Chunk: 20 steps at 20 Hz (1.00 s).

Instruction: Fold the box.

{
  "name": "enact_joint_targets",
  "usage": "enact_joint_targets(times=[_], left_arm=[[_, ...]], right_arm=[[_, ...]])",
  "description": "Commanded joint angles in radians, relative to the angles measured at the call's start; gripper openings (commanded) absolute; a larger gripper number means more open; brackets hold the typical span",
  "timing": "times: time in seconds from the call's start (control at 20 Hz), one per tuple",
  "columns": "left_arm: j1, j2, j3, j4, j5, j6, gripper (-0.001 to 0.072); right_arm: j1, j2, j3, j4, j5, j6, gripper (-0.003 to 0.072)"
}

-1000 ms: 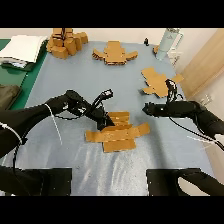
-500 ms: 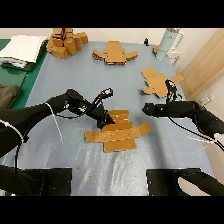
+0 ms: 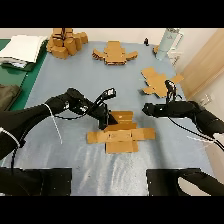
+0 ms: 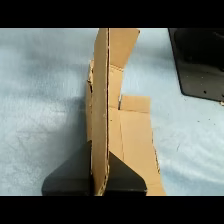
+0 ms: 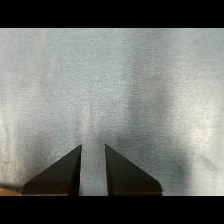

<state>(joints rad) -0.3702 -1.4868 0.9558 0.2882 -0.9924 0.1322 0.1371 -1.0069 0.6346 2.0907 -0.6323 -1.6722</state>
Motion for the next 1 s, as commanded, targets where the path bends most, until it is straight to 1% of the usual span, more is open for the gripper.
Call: enact_joint_targets(times=[0.0, 0.1, 0.25, 0.45, 0.65, 0.95], left_arm=[[-0.004, 0.003, 0.001, -0.049, 0.009, 0.04, 0.0011], [-0.004, -0.011, 0.001, -0.042, 0.047, 0.04, 0.0011], [-0.005, -0.032, -0.002, -0.018, 0.052, 0.031, 0.0011], [-0.009, -0.032, -0.018, -0.009, 0.059, -0.005, 0.0011], [-0.058, -0.032, -0.029, 0.067, 0.097, -0.051, 0.001], [-0.064, -0.014, -0.029, 0.069, 0.103, -0.061, 0.001]], right_arm=[[0.0, -0.003, 0.001, 0.001, 0.0, 0.0, 0.0222], [0.0, -0.003, 0.001, 0.002, 0.0, 0.0, 0.0222], [0.0, -0.003, 0.001, 0.012, 0.001, 0.0, 0.0222], [0.0, -0.003, 0.001, 0.011, 0.004, -0.004, 0.0222], [0.0, -0.003, 0.001, 0.011, 0.007, -0.005, 0.0222], [0.0, -0.003, 0.001, 0.011, 0.007, -0.014, 0.0222]])
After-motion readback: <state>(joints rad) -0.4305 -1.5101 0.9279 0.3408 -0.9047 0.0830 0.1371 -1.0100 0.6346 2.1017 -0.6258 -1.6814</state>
